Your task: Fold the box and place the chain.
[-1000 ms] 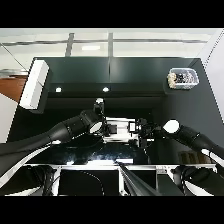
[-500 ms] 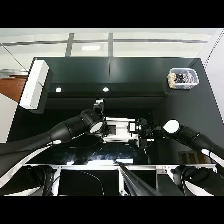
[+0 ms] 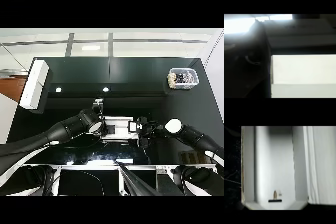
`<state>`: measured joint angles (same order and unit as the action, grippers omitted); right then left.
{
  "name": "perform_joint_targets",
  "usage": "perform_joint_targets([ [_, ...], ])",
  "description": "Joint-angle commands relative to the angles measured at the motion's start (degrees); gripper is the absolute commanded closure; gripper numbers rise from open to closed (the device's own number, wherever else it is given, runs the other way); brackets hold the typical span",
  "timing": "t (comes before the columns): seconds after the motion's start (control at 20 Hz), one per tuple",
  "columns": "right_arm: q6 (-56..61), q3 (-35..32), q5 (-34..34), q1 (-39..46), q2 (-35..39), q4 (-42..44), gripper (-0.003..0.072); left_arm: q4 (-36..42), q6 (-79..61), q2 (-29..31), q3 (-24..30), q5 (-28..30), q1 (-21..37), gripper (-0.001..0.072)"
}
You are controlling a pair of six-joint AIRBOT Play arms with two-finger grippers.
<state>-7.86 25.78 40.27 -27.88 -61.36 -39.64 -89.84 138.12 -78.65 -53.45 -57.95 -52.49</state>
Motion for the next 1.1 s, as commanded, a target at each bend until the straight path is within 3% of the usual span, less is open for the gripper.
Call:
perform_joint_targets([
  [0.0,1.0,1.2,2.7,0.0,1.2,-3.6,0.0063,-1.0,-0.1,0.4,0.4,-1.0,0.0,0.0680],
  [0.4,1.2,1.2,4.3,-0.1,1.2,-4.6,0.0065,-1.0,-0.3,0.5,1.7,0.5,0.0,0.0680],
  [0.45,1.2,1.2,4.3,0.0,1.2,-3.5,0.0106,-1.0,-0.4,0.5,1.7,0.3,0.0,0.0680],
  [0.55,1.3,1.2,4.7,-0.1,1.2,-1.7,0.0336,-1.0,-0.4,0.4,1.7,0.4,0.0,0.0679],
  [0.6,1.4,1.2,4.7,-0.4,1.2,-1.1,0.0381,-1.0,-0.4,0.4,1.7,0.4,0.0,0.0680],
  [1.05,10.5,1.2,-0.9,-5.7,0.9,-0.3,0.0383,-1.0,-0.3,0.4,1.7,0.5,0.0,0.0680],
])
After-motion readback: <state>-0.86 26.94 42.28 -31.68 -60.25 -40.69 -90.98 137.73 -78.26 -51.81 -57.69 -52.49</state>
